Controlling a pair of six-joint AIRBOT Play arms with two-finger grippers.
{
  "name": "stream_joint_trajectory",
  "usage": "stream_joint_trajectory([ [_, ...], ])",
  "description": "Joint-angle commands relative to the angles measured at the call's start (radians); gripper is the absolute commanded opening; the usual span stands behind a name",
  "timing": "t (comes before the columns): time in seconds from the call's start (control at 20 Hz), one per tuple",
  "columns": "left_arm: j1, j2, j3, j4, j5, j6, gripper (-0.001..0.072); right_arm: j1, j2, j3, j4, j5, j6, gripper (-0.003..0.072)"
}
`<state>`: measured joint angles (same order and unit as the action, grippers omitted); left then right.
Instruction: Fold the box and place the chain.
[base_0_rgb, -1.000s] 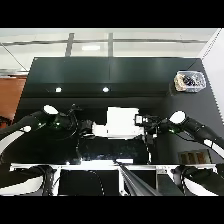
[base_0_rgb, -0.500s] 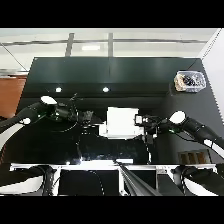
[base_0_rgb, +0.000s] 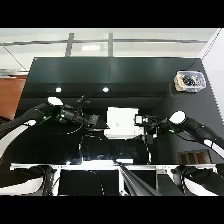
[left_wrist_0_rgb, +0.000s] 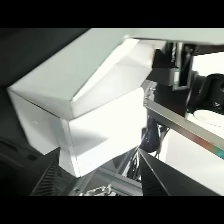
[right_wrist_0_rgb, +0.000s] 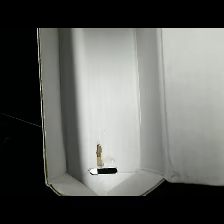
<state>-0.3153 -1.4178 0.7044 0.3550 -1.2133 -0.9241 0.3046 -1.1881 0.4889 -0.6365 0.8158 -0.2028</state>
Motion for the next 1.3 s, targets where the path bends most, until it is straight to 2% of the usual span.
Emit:
stream_joint_trajectory([
  [0.0, -0.025, 0.000, 0.007, -0.022, 0.001, -0.034, 0.0511, 0.001, 0.000, 0.001, 0.000, 0.000, 0.000, 0.0189],
  [0.05, -0.026, 0.000, 0.008, -0.020, 0.001, -0.055, 0.0491, 0.001, 0.000, 0.001, 0.000, 0.000, 0.000, 0.0189],
  [0.35, -0.035, 0.000, 0.012, -0.002, 0.029, -0.132, 0.0487, 0.001, 0.000, 0.001, 0.000, 0.000, 0.000, 0.0190],
  [0.55, -0.047, 0.000, 0.066, 0.149, 0.043, -0.236, 0.0487, 0.001, 0.000, 0.001, 0.000, 0.000, 0.000, 0.0190],
  [0.8, -0.116, 0.000, 0.134, 0.227, 0.114, -0.288, 0.0486, 0.001, 0.000, 0.001, 0.000, 0.000, 0.000, 0.0190],
  [1.25, -0.273, 0.000, 0.272, 0.607, 0.133, -0.589, 0.0480, 0.001, 0.000, 0.001, 0.000, 0.000, 0.000, 0.0189],
])
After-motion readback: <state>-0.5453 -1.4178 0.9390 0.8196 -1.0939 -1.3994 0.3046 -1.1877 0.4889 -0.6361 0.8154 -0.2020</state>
